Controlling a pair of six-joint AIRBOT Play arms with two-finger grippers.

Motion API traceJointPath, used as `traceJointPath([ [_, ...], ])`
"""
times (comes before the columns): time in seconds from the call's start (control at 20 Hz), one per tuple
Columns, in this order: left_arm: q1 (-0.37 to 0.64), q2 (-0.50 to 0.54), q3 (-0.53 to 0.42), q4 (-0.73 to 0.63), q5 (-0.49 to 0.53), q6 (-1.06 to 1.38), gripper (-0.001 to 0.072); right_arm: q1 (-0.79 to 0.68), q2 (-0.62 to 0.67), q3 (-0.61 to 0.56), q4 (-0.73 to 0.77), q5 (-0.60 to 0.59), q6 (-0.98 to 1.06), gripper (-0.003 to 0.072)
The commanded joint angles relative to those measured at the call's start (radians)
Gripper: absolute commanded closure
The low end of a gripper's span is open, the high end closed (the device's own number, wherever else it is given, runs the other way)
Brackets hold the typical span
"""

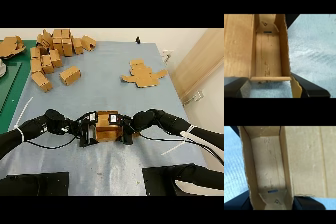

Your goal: Fold the box.

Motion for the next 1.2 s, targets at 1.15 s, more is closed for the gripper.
traceJointPath([
  [1.15,-0.062,-0.061,0.073,0.163,0.038,-0.188,0.0015,0.0,0.0,0.0,-0.007,0.0,0.0,0.0089],
])
